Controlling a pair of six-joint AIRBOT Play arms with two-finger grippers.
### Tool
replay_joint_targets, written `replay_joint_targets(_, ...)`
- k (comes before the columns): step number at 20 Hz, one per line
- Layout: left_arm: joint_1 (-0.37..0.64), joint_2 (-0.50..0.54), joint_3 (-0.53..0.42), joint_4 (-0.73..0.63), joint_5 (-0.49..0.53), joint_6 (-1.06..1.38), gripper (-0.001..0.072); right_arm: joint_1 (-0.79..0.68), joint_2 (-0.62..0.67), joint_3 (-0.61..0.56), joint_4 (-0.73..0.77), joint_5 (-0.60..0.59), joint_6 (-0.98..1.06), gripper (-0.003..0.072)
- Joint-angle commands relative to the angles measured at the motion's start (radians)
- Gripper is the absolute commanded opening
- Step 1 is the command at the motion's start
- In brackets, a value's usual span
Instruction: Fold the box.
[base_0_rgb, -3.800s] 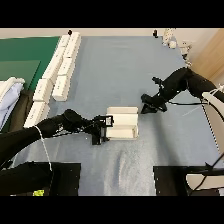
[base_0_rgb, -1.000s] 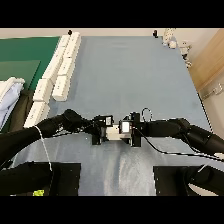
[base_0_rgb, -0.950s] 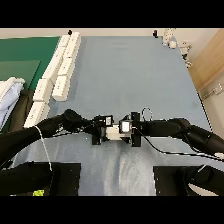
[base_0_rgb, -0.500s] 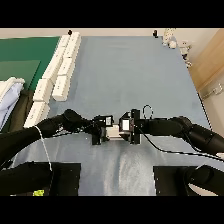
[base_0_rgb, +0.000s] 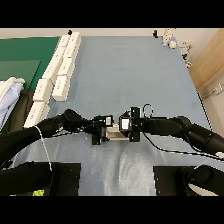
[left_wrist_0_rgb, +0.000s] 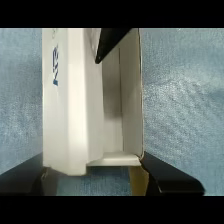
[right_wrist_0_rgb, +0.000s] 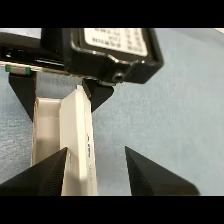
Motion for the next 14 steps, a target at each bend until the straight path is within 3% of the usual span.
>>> replay_joint_targets(1, 0.0, 0.0, 0.001, 0.0, 0.0, 0.0, 0.0468, 0.0, -0.014, 0.0, 0.027, -0.035, 0.0, 0.0537)
replay_joint_targets(14, 0.0, 0.0, 0.001, 0.0, 0.0, 0.0, 0.0468, 0.031, -0.044, -0.011, 0.05, -0.083, 0.0, 0.0537)
